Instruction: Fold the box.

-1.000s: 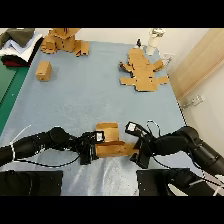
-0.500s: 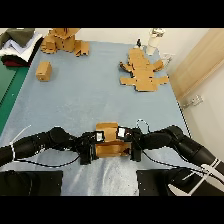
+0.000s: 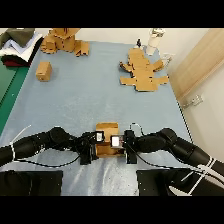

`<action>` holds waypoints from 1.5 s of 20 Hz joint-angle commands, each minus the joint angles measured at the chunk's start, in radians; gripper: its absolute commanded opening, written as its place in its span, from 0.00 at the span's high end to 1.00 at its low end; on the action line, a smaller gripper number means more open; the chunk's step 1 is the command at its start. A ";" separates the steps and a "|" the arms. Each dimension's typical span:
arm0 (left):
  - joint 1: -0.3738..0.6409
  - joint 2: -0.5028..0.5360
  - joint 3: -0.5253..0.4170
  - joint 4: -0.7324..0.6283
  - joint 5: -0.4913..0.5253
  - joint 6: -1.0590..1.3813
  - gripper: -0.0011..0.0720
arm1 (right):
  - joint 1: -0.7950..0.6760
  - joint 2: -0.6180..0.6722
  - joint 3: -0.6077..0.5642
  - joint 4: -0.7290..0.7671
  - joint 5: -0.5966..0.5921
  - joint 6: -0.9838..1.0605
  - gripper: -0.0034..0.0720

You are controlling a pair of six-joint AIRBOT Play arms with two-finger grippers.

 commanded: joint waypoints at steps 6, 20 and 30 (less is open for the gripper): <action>0.000 0.000 0.000 -0.001 0.000 -0.001 0.36 | 0.058 -0.056 0.000 0.038 0.041 -0.010 0.10; 0.000 0.000 0.000 -0.001 0.000 -0.001 0.36 | 0.058 0.204 0.014 -0.804 -0.221 0.816 0.95; 0.000 0.000 0.000 -0.001 0.000 -0.001 0.36 | -0.250 0.176 0.031 -0.474 -0.431 1.331 0.95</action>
